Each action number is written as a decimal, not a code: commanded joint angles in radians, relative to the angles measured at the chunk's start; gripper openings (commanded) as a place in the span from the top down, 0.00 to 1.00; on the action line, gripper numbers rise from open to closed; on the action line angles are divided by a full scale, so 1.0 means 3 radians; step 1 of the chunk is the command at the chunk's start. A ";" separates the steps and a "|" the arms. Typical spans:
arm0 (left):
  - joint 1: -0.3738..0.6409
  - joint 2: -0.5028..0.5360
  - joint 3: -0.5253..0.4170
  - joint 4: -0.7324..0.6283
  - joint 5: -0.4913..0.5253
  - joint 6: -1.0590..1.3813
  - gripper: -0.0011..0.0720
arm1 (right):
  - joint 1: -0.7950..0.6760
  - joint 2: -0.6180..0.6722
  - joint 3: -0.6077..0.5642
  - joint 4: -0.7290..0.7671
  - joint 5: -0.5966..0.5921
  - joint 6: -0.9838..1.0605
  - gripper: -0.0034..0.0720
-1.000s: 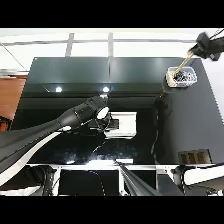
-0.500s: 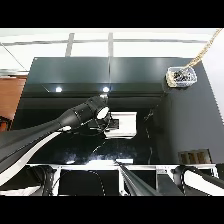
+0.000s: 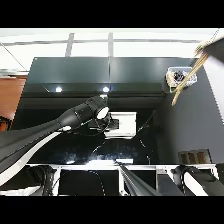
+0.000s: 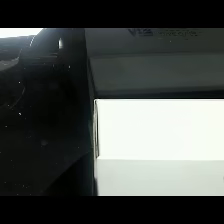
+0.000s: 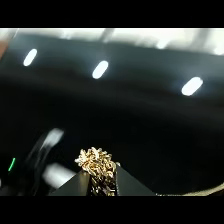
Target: Fold the box and place the chain.
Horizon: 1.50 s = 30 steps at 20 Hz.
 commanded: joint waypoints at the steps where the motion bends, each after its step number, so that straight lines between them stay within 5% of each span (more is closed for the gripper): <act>1: 0.0003 -0.0001 0.0001 0.0001 0.0000 0.0001 0.94 | 0.0392 0.0266 -0.0821 0.0198 0.0206 -0.0090 0.95; 9: 0.0003 -0.0001 0.0001 0.0001 -0.0001 0.0001 0.94 | 0.0865 0.0256 -0.1581 0.0702 -0.0074 -0.0090 0.95; 17: 0.0003 -0.0001 0.0001 0.0001 -0.0001 0.0001 0.94 | 0.1085 0.0254 -0.1853 0.1433 -0.0735 -0.0010 0.95; 25: 0.0003 -0.0001 0.0001 0.0000 0.0000 0.0001 0.94 | 0.1086 0.0253 -0.1853 0.1670 -0.0810 -0.0062 0.94; 30: 0.0003 -0.0001 0.0001 0.0001 -0.0001 0.0001 0.94 | 0.1086 0.0249 -0.1862 0.1104 -0.0688 0.0086 0.95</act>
